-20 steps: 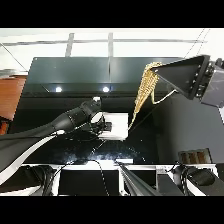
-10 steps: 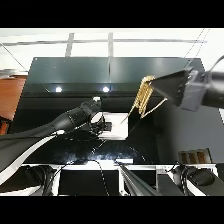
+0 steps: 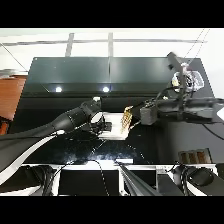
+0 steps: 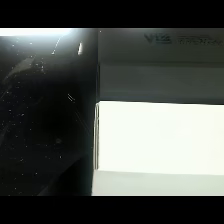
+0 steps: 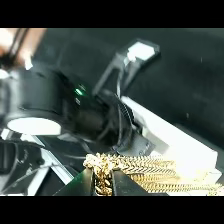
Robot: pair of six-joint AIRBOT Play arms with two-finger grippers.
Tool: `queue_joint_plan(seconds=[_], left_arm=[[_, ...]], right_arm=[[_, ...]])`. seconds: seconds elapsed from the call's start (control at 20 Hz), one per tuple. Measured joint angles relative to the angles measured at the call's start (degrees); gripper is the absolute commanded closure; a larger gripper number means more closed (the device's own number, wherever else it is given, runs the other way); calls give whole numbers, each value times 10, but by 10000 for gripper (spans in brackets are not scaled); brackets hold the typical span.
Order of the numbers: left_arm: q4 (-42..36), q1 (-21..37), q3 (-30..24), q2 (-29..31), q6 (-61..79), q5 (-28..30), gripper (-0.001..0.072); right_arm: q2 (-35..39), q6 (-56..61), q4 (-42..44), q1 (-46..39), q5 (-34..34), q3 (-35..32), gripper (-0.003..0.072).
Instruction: Fold the box and place the chain.
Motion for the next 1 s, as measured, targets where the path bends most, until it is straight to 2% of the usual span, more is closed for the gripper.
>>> queue_joint_plan(seconds=[0.7,0.75,0.8,0.85,0.9,1.0], left_arm=[[0,0,0,0,0,2,678],[0,0,0,0,0,2,678],[0,0,0,0,0,2,678],[0,0,0,0,0,2,678],[0,0,0,0,0,3,678],[1,0,0,0,1,3,678]], right_arm=[[-104,3,-40,48,-21,-32,663],[-109,2,-41,52,-23,-32,631],[-113,0,-43,56,-24,-33,432],[-116,0,-44,58,-25,-33,283],[-117,-1,-44,60,-25,-33,241],[-120,-1,-47,61,-21,-33,243]])
